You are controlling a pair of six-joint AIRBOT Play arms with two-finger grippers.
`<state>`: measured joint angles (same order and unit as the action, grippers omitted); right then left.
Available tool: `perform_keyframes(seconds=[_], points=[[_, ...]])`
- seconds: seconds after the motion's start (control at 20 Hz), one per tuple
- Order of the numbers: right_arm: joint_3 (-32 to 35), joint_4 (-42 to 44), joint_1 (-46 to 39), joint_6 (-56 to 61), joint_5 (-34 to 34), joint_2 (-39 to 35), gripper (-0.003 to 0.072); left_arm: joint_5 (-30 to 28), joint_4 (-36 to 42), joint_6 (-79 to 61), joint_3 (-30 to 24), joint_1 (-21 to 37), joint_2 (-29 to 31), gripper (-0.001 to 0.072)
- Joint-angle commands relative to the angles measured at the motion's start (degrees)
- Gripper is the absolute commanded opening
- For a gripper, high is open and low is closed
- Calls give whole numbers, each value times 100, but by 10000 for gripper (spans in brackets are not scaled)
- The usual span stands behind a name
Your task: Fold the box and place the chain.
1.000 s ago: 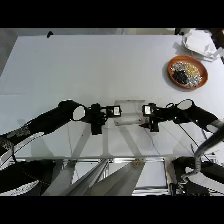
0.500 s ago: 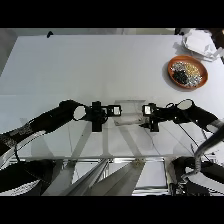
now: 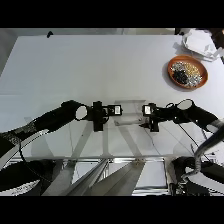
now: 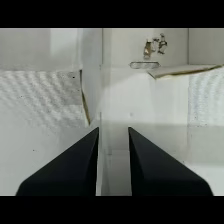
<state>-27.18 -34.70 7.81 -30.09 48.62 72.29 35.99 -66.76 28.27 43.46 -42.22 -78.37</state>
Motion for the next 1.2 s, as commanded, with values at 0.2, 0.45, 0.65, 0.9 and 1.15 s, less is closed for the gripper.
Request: perform_keyframes(seconds=[0.2,0.45,0.65,0.9,1.15], points=[[-2,2,-2,0,0,-4,416,-203,181,-269,-2,-94,44,218],[-2,2,-2,0,0,-4,416,-142,492,-887,-2,-326,42,204],[-2,2,-2,0,0,-4,416,-76,568,-892,-2,-361,42,201],[-2,2,-2,0,0,-4,416,-352,669,-892,-2,-435,39,188],[-2,2,-2,0,0,-4,416,-944,785,-898,-2,-699,33,93]])
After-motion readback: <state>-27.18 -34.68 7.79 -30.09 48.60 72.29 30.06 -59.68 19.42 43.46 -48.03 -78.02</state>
